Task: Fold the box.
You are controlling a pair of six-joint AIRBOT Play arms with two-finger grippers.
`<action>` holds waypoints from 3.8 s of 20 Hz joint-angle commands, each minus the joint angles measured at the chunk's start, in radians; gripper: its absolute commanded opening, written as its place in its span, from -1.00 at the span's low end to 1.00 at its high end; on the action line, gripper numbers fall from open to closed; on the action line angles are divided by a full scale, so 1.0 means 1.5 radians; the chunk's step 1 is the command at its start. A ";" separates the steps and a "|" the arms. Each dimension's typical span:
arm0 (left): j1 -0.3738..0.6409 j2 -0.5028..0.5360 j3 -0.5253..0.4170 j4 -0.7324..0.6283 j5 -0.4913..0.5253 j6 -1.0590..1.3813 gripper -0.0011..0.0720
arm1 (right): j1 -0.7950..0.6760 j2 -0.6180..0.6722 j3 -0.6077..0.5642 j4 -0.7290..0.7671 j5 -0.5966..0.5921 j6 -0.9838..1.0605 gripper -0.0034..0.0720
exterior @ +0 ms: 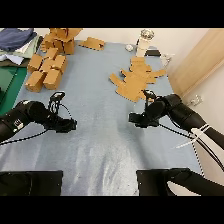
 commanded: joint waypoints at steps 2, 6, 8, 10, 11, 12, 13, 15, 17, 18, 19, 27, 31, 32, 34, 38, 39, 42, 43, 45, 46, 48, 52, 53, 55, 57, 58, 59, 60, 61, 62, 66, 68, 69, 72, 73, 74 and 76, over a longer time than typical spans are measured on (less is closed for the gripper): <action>0.001 0.000 0.000 0.000 -0.002 0.000 -0.94 | 0.000 0.001 -0.001 0.001 -0.001 0.000 -0.90; 0.001 0.000 0.000 0.000 -0.002 0.000 -0.94 | -0.007 -0.001 0.008 -0.003 -0.001 -0.005 -0.16; 0.001 0.000 0.000 0.000 -0.002 0.000 -0.94 | -0.050 -0.011 0.045 -0.034 -0.001 -0.037 0.37; 0.001 0.000 0.000 0.000 -0.002 0.000 -0.94 | -0.140 -0.034 0.104 -0.078 -0.001 -0.056 0.37; 0.001 0.000 0.000 0.000 -0.002 0.000 -0.94 | -0.202 -0.050 0.134 -0.082 0.000 -0.077 0.37; 0.001 0.000 0.000 0.000 -0.002 0.000 -0.94 | -0.262 -0.071 0.159 -0.074 0.003 -0.102 0.37; 0.001 0.000 0.000 0.000 -0.001 0.000 -0.94 | -0.327 -0.099 0.183 -0.048 0.016 -0.140 0.37; 0.001 0.000 0.000 0.000 0.011 0.000 -0.94 | -0.436 -0.169 0.219 0.102 0.053 -0.255 0.37; 0.001 0.000 0.000 0.000 0.012 0.000 -0.94 | -0.507 -0.250 0.248 0.290 0.066 -0.378 0.37; 0.001 0.000 0.000 -0.002 0.012 0.000 -0.94 | -0.525 -0.288 0.261 0.348 0.065 -0.428 0.37; 0.001 0.000 0.000 -0.002 0.013 0.000 -0.94 | -0.530 -0.319 0.275 0.371 0.066 -0.455 0.37; 0.001 0.000 0.000 -0.015 0.012 0.000 -0.94 | -0.474 -0.441 0.383 0.413 0.066 -0.524 0.26; 0.001 0.000 0.000 -0.014 0.012 0.000 -0.94 | -0.439 -0.466 0.419 0.415 0.049 -0.525 0.07; 0.001 0.000 0.000 -0.015 0.012 0.000 -0.94 | -0.430 -0.466 0.423 0.415 0.046 -0.528 0.05; 0.001 0.000 0.000 -0.040 0.003 -0.001 -0.94 | -0.418 -0.465 0.429 0.415 0.038 -0.529 -0.27; 0.001 0.000 0.000 -0.070 0.010 -0.001 -0.94 | -0.402 -0.465 0.429 0.414 0.022 -0.528 -0.90; 0.001 0.000 0.001 -0.073 0.007 0.000 -0.94 | -0.398 -0.463 0.429 0.414 -0.002 -0.528 -0.91; 0.001 0.000 0.015 -0.074 -0.047 0.028 -0.93 | -0.374 -0.436 0.403 0.392 -0.098 -0.536 -0.92; 0.001 0.000 0.026 -0.074 -0.065 0.043 -0.89 | -0.362 -0.415 0.376 0.373 -0.108 -0.535 -0.92; 0.001 0.001 0.051 -0.074 -0.072 0.053 0.08 | -0.335 -0.348 0.286 0.364 -0.086 -0.534 -0.92; 0.001 0.000 0.063 -0.074 -0.070 0.062 0.07 | -0.319 -0.301 0.224 0.365 -0.064 -0.534 -0.92; 0.002 0.000 0.083 -0.071 -0.066 0.087 0.07 | -0.283 -0.199 0.095 0.372 -0.039 -0.526 -0.92; 0.050 -0.014 0.089 -0.073 -0.074 0.110 0.07 | -0.185 -0.023 -0.111 0.369 -0.003 -0.517 -0.92; 0.069 -0.024 0.089 -0.079 -0.083 0.124 0.07 | -0.161 0.011 -0.141 0.366 0.013 -0.518 -0.92; 0.123 -0.056 0.089 -0.126 -0.102 0.179 0.08 | -0.107 0.076 -0.186 0.346 0.046 -0.521 -0.92; 0.174 -0.097 0.089 -0.210 -0.122 0.259 0.08 | -0.050 0.127 -0.216 0.336 0.090 -0.525 -0.91; 0.193 -0.118 0.089 -0.257 -0.137 0.301 0.08 | -0.021 0.149 -0.228 0.336 0.117 -0.523 -0.91; 0.204 -0.140 0.088 -0.303 -0.150 0.341 0.08 | 0.007 0.167 -0.237 0.336 0.147 -0.523 -0.91; 0.208 -0.157 0.088 -0.332 -0.153 0.365 0.08 | 0.038 0.183 -0.243 0.336 0.175 -0.522 -0.91; 0.207 -0.173 0.088 -0.350 -0.153 0.383 0.08 | 0.063 0.193 -0.245 0.331 0.199 -0.516 -0.91; 0.207 -0.188 0.088 -0.364 -0.154 0.393 0.08 | 0.089 0.198 -0.247 0.320 0.225 -0.499 -0.91; 0.207 -0.240 0.087 -0.403 -0.172 0.428 0.08 | 0.153 0.187 -0.248 0.293 0.278 -0.452 -0.91; 0.200 -0.264 0.087 -0.428 -0.170 0.465 0.08 | 0.162 0.179 -0.248 0.292 0.286 -0.452 -0.91; 0.196 -0.276 0.087 -0.457 -0.171 0.493 0.08 | 0.164 0.176 -0.248 0.291 0.285 -0.450 -0.92; 0.176 -0.300 0.087 -0.531 -0.192 0.559 0.07 | 0.164 0.173 -0.248 0.290 0.285 -0.450 -0.91; 0.171 -0.304 0.087 -0.532 -0.192 0.566 0.07 | 0.164 0.173 -0.248 0.290 0.284 -0.450 -0.91; 0.169 -0.307 0.087 -0.532 -0.194 0.571 -0.14 | 0.164 0.173 -0.248 0.289 0.284 -0.450 -0.91; 0.168 -0.307 0.087 -0.531 -0.195 0.582 -0.36 | 0.164 0.173 -0.248 0.288 0.284 -0.450 -0.91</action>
